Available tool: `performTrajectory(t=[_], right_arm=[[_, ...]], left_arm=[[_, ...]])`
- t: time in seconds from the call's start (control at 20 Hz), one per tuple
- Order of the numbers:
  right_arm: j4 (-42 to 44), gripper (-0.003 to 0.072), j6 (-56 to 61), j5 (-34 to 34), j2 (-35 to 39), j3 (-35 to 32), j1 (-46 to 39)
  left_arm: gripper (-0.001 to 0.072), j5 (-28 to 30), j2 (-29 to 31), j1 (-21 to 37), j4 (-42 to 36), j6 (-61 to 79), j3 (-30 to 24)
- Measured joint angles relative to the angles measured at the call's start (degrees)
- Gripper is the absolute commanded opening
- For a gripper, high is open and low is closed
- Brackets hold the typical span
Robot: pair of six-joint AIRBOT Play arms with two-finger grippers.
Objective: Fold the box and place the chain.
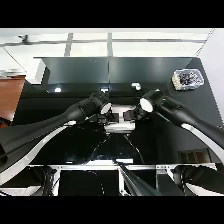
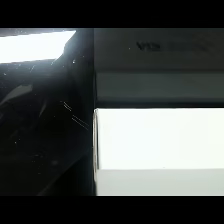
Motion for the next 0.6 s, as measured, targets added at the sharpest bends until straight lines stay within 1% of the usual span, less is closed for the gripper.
performTrajectory(t=[0.1, 0.15, 0.25, 0.3, 0.35, 0.45, 0.5, 0.6], right_arm=[[-3.34, 0.0372, -2.99, 0.55, 6.47, 0.00, -0.15], [-6.32, 0.0368, -3.91, 0.66, 9.77, 0.00, -0.39], [-16.13, 0.0374, -5.09, -0.22, 15.50, 0.00, -1.68], [-22.08, 0.0604, -5.05, -1.14, 17.40, 0.00, -3.21], [-26.88, 0.0719, -4.68, -2.08, 18.45, 0.00, -5.51], [-32.87, 0.0719, -3.69, -5.16, 18.49, 0.00, -12.72], [-33.48, 0.0719, -3.37, -6.91, 17.46, 0.00, -17.38], [-30.05, 0.0719, -3.08, -10.67, 13.88, 0.07, -26.93]], left_arm=[[0.0026, 0.28, 0.02, 0.00, 0.00, 0.00, -0.02], [0.0026, 0.59, 0.00, 0.00, 0.00, 0.00, 0.00], [0.0026, 0.61, 0.00, 0.00, 0.00, 0.02, -0.02], [0.0026, 0.57, 0.02, 0.00, 0.00, 0.02, 0.00], [0.0026, 0.55, 0.00, 0.00, 0.00, 0.04, 0.00], [0.0027, 0.15, 0.00, 0.00, 0.02, 0.20, 0.00], [0.0027, -0.09, 0.02, 0.00, 0.00, 0.24, -0.02], [0.0027, -0.04, 0.00, 0.00, 0.00, 0.90, 0.00]])
